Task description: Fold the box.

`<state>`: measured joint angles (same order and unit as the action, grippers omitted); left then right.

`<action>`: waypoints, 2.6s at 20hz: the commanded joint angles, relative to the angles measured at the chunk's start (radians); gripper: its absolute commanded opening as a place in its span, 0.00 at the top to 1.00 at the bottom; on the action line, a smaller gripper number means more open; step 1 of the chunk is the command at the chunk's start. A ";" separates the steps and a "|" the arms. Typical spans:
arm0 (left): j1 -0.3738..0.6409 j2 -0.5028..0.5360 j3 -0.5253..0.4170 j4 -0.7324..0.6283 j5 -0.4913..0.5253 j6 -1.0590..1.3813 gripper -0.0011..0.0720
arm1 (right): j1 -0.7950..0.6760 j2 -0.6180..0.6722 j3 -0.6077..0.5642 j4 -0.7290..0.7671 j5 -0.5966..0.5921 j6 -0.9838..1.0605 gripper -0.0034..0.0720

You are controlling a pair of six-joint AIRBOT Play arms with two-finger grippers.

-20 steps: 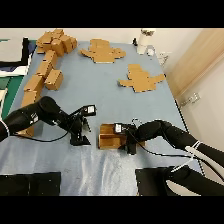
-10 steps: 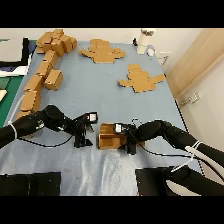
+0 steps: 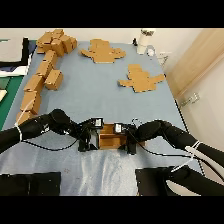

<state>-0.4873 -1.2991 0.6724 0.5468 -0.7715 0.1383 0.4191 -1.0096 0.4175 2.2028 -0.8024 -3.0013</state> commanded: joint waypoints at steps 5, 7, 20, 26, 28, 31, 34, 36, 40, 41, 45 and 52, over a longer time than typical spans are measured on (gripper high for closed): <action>-0.067 -0.023 0.000 -0.030 0.061 -0.025 0.01 | 0.001 0.000 0.000 0.000 0.000 0.000 0.29; -0.080 -0.027 0.000 -0.036 0.102 -0.026 0.01 | 0.001 0.000 0.000 0.000 0.000 0.000 0.29; -0.099 -0.034 -0.001 -0.049 0.121 -0.026 0.34 | 0.001 0.000 0.000 0.000 0.000 0.000 0.29; -0.099 -0.034 0.000 -0.050 0.106 -0.026 0.34 | 0.001 0.000 0.000 0.000 0.000 0.000 0.29; -0.099 -0.034 0.000 -0.050 0.107 -0.026 0.34 | 0.001 0.000 0.000 0.000 0.000 0.000 0.29; -0.099 -0.034 0.000 -0.050 0.107 -0.026 0.34 | 0.001 0.000 0.000 0.000 0.000 0.000 0.29; -0.099 -0.034 0.000 -0.050 0.107 -0.026 0.34 | 0.001 0.000 0.000 0.000 0.000 0.000 0.29; -0.099 -0.034 0.000 -0.050 0.107 -0.026 0.34 | 0.001 0.000 0.000 0.000 0.000 0.000 0.29; -0.099 -0.034 0.000 -0.050 0.107 -0.026 0.34 | 0.001 0.000 0.000 0.000 0.000 0.000 0.29; -0.099 -0.034 0.000 -0.050 0.107 -0.026 0.34 | 0.001 0.000 0.000 0.000 0.000 0.000 0.29; -0.099 -0.034 0.000 -0.050 0.107 -0.026 0.34 | 0.001 0.000 0.000 0.010 -0.020 0.000 0.29; -0.099 -0.034 0.000 -0.050 0.107 -0.026 0.34 | 0.000 0.007 0.087 -0.047 -0.168 0.029 0.00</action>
<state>-0.5865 -1.3327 0.6724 0.4976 -0.6739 0.1154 0.4202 -1.0069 0.4660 2.2002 -0.9081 -2.9929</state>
